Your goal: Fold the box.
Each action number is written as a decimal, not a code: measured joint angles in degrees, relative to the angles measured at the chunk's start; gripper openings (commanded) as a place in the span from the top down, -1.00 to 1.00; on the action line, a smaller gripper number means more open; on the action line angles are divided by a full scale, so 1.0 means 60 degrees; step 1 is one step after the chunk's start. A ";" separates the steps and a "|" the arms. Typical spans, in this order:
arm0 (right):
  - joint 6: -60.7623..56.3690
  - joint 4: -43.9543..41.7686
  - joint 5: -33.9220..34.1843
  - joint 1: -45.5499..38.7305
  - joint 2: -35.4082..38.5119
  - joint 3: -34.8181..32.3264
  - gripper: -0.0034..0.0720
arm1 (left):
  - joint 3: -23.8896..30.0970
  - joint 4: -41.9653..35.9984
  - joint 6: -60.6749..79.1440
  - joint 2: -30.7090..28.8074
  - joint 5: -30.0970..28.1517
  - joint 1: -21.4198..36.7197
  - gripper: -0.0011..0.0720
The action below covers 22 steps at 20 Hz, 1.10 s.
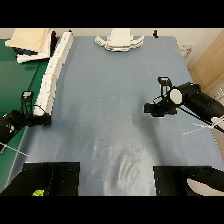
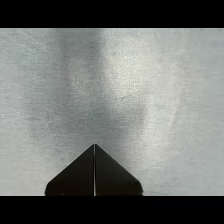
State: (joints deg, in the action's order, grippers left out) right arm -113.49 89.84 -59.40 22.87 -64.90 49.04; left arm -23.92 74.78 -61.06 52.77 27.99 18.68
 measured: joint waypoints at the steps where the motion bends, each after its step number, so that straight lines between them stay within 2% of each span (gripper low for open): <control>1: 0.0000 -0.0007 0.0000 0.0000 0.0000 0.0000 0.90 | 0.0000 0.0000 0.0004 0.0000 -0.0051 0.0000 -0.28; 5: 0.0000 -0.0044 -0.0004 0.0000 0.0000 0.0000 0.90 | 0.0000 0.0000 0.0011 0.0004 -0.0226 -0.0011 -0.28; 6: 0.0000 -0.0047 -0.0004 -0.0004 0.0000 0.0000 0.90 | 0.0000 0.0000 0.0011 0.0007 -0.0259 -0.0011 -0.34; 7: 0.0000 -0.0047 -0.0004 -0.0004 0.0000 0.0000 0.90 | 0.0000 -0.0004 0.0011 0.0007 -0.0262 -0.0011 -0.56; 8: 0.0000 -0.0073 -0.0004 0.0000 0.0000 0.0000 0.90 | 0.0000 -0.0004 0.0011 0.0007 -0.0262 -0.0011 -0.70; 11: 0.0000 -0.0084 -0.0004 -0.0004 0.0000 0.0000 0.90 | 0.0000 -0.0007 0.0007 0.0007 -0.0135 -0.0011 -0.71; 12: 0.0000 -0.0091 -0.0004 -0.0004 0.0000 0.0000 0.90 | 0.0000 -0.0007 0.0007 0.0007 -0.0095 -0.0011 -0.91; 18: 0.0044 -0.0113 -0.0007 -0.0004 0.0000 0.0000 0.90 | -0.0022 0.0135 0.0004 -0.0040 0.0248 -0.0011 -0.91; 22: 0.0084 -0.0113 -0.0011 -0.0004 0.0000 0.0000 0.90 | -0.0346 0.0823 -0.0200 -0.0393 0.1464 0.0044 -0.91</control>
State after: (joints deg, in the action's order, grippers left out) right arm -112.99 89.17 -59.46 22.85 -64.90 49.04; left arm -26.00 79.72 -62.26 50.41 36.77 18.94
